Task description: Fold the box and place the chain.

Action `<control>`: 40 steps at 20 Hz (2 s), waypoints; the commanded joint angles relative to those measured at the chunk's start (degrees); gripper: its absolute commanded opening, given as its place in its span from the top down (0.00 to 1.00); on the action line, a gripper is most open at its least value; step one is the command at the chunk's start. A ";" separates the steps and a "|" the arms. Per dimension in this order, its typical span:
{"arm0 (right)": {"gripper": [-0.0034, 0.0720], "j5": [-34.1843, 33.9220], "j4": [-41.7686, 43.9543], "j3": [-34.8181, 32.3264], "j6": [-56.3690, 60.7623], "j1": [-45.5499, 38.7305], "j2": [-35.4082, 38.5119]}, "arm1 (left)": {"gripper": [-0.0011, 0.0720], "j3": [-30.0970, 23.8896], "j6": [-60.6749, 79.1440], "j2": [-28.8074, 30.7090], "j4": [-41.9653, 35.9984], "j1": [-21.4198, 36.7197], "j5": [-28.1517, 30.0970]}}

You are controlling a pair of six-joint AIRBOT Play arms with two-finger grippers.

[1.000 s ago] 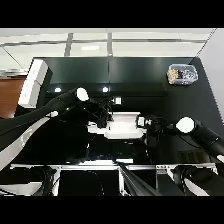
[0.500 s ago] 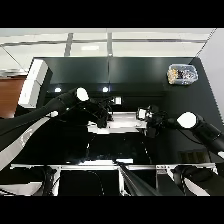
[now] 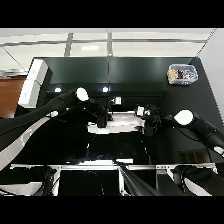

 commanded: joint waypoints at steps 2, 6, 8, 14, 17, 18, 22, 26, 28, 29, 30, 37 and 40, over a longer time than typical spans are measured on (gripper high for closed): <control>0.00 5.60 7.65 0.07 -5.35 -1.88 -3.69 | 0.95 0.00 0.02 0.00 0.00 0.00 0.00; 0.00 6.54 7.87 0.04 -6.51 -4.15 -5.05 | 0.95 0.00 0.02 0.00 0.00 0.00 0.02; 0.00 7.50 7.80 0.02 -12.41 -4.13 -5.81 | 0.95 0.00 0.02 0.00 0.00 0.00 0.02; 0.00 7.43 7.82 0.02 -16.79 -4.13 -8.94 | 0.95 0.00 0.02 0.00 0.00 0.00 0.02; 0.06 7.28 7.74 0.02 -17.81 -4.13 -10.12 | 0.95 0.00 0.02 0.00 0.00 0.00 0.04; 0.06 7.10 7.39 0.02 -17.81 -4.13 -10.51 | 0.95 0.00 0.02 -0.02 0.00 0.00 0.04; 0.06 7.13 7.39 0.02 -17.99 -4.13 -10.78 | 0.95 0.00 0.02 0.00 0.00 0.00 0.04; 0.06 7.04 7.39 0.02 -17.99 -4.13 -10.97 | 0.95 0.00 0.02 -0.02 0.00 0.00 0.04; 0.07 6.84 7.15 0.02 -18.03 -4.13 -11.13 | 0.95 0.00 0.02 -0.02 0.00 0.00 0.04; 0.07 6.51 6.45 0.02 -18.03 -4.13 -11.26 | 0.95 0.00 0.02 0.00 0.00 0.00 0.04; 0.07 6.43 5.81 0.02 -18.01 -4.13 -11.41 | 0.95 0.00 0.02 0.00 0.00 0.00 0.04; 0.07 6.19 6.34 0.02 -18.01 -4.11 -12.13 | 0.95 0.00 0.02 0.00 0.00 0.00 0.04; 0.07 5.79 6.56 0.04 -17.99 -4.13 -12.31 | 0.95 0.00 0.02 -0.02 -0.02 0.00 0.04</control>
